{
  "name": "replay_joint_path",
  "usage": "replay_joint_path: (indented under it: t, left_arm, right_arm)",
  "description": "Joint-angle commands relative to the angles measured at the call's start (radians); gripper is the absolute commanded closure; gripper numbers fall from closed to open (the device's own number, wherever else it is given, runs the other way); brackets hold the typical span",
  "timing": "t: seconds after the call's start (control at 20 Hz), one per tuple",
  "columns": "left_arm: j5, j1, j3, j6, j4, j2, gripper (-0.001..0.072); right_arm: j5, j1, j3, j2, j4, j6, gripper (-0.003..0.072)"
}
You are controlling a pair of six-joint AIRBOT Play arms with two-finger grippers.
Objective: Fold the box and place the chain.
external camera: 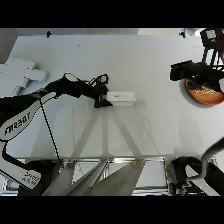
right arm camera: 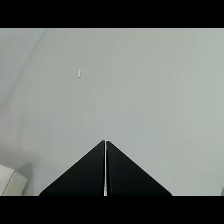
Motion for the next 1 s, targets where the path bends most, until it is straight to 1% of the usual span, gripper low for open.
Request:
replay_joint_path:
  t: [0.0,0.1,0.3,0.5,0.75,0.95]
  left_arm:
    - [-0.003,0.001,0.001,-0.021,-0.054,0.020,0.0699]
    - [0.014,0.001,0.001,-0.051,-0.068,0.054,0.0701]
    - [0.097,0.003,0.001,-0.058,-0.067,0.130,0.0702]
    - [0.161,0.023,0.001,-0.179,-0.066,0.179,0.0702]
    - [0.366,0.086,0.001,-0.235,-0.066,0.254,0.0702]
    - [0.506,0.178,0.001,-0.286,-0.066,0.307,0.0701]
  right_arm:
    - [0.000,-0.001,0.001,0.001,0.000,0.000,0.0678]
    - [0.000,-0.001,0.001,0.001,0.000,0.000,0.0678]
    - [0.000,-0.001,0.001,0.001,0.000,0.000,0.0678]
    - [0.000,-0.001,0.001,0.001,0.000,0.000,0.0678]
    - [0.000,-0.001,0.001,0.001,0.000,0.000,0.0678]
    - [0.000,-0.001,0.001,0.001,0.000,0.000,0.0678]
